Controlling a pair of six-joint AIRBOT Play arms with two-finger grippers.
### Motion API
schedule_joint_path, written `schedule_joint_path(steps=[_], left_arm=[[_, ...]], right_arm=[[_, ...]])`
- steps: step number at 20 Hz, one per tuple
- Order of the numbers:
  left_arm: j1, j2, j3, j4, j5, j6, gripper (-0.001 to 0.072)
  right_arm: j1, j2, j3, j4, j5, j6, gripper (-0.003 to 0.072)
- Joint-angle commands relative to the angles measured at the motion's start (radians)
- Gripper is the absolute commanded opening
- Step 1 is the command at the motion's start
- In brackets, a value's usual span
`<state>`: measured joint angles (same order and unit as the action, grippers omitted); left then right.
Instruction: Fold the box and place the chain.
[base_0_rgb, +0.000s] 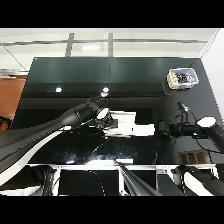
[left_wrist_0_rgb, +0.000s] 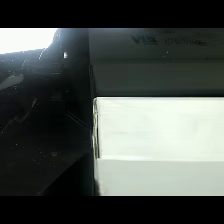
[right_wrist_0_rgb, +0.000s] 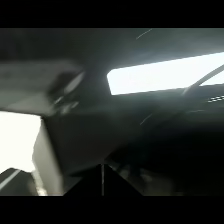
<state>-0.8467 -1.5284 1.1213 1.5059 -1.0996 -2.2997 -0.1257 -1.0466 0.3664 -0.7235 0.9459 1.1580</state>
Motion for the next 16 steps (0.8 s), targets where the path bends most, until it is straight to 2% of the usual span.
schedule_joint_path(steps=[1,3,5,7,10,12,13,16], left_arm=[[0.001,-0.001,0.0,0.0,0.003,0.0,0.0027],[0.001,-0.001,0.0,0.0,0.003,0.0,0.0026],[0.001,-0.001,0.0,0.0,0.003,0.0,0.0027],[0.001,-0.001,0.0,0.0,0.003,0.0,0.0027],[0.001,-0.001,0.0,0.0,0.004,0.0,0.0026],[0.001,-0.001,0.0,0.0,0.004,0.0,0.0027],[0.001,-0.001,0.0,0.0,0.004,0.0,0.0027],[0.001,-0.001,0.0,0.0,0.004,0.0,0.0027]], right_arm=[[0.082,-0.098,-0.007,0.233,0.012,-0.145,0.0013],[0.105,-0.143,0.003,0.356,0.027,-0.254,0.0014],[0.113,-0.147,0.035,0.397,0.093,-0.344,0.0014],[0.113,-0.147,0.1,0.381,0.183,-0.394,0.0014],[0.113,-0.145,0.179,0.307,0.225,-0.357,0.0026],[0.114,-0.145,0.187,0.3,0.226,-0.315,0.0534],[0.118,-0.145,0.187,0.299,0.227,-0.311,0.0572],[0.165,-0.146,0.187,0.263,0.219,-0.267,0.0571]])
